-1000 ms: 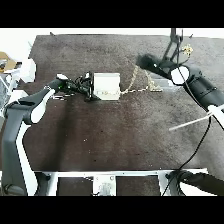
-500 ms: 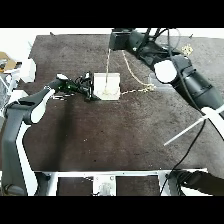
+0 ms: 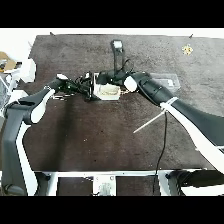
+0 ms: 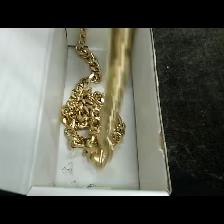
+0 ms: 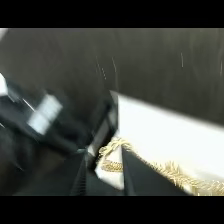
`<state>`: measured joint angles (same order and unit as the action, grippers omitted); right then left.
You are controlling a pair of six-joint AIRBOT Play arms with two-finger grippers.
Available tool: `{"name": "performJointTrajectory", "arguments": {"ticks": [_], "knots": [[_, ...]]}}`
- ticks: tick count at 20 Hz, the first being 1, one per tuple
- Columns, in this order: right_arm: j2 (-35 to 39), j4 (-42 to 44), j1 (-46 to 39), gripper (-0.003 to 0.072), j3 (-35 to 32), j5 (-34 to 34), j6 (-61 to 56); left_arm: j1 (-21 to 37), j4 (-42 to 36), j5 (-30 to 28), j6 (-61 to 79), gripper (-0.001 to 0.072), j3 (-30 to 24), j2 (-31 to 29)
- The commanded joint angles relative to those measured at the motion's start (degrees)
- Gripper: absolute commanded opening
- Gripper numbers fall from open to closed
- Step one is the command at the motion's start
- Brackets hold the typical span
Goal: Fold the box and place the chain.
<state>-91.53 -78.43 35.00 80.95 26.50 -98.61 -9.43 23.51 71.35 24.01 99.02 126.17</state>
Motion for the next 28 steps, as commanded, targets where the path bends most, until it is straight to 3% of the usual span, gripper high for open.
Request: {"name": "performJointTrajectory", "arguments": {"ticks": [1, 5, 8, 15, 22, 28], "knots": [[-3.1, -3.8, -0.5, 0.0207, 0.1, 8.5, -1.1, 0.0, 0.0, 0.0, 0.0, 0.0358, 0.0, 0.0], [0.8, -10.8, -6.7, 0.0206, -0.5, 17.9, -3.3, 0.0, 0.0, 0.0, 0.0, 0.0358, 0.0, 0.0], [3.3, -11.2, -14.8, 0.0206, -5.6, 18.3, -6.1, 0.0, 0.0, 0.0, 0.0, 0.0358, 0.0, 0.0], [3.2, -3.5, -28.3, 0.0205, -18.7, 0.5, -10.8, 0.0, 0.0, 0.0, 0.0, 0.0358, 0.0, 0.0], [-2.7, 4.2, -28.6, 0.0205, -18.8, -6.9, -10.7, 0.0, 0.0, 0.0, 0.0, 0.0358, 0.0, 0.0], [-4.0, 5.5, -28.5, 0.0204, -18.6, -10.1, -10.7, 0.0, 0.0, 0.0, 0.0, 0.0357, 0.0, 0.0]]}}
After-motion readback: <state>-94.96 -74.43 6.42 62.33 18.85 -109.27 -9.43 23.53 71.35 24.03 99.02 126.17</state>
